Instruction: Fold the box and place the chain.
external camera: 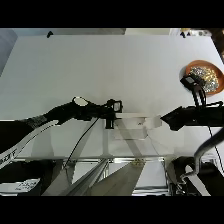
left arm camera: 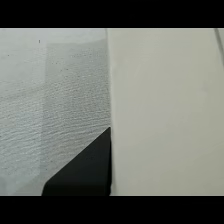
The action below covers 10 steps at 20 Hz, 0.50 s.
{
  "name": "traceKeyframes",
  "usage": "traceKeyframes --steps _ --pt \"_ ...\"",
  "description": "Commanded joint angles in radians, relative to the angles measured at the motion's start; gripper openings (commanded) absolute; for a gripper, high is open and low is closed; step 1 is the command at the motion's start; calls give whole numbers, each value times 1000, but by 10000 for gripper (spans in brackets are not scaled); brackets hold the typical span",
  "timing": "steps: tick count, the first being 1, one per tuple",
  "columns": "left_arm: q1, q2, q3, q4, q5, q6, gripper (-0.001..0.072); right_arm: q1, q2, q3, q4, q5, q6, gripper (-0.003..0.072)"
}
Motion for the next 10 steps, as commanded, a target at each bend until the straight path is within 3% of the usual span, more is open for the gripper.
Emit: traceKeyframes --steps 1,5,10 --pt "0 0 0 1 -1 0 9 1 -1 -2 58 -2 -230 18" --pt "0 0 0 1 -1 0 9 82 -29 -2 214 3 -429 19" --pt "-1 0 0 1 -1 0 9 280 -63 -2 40 51 -444 18"
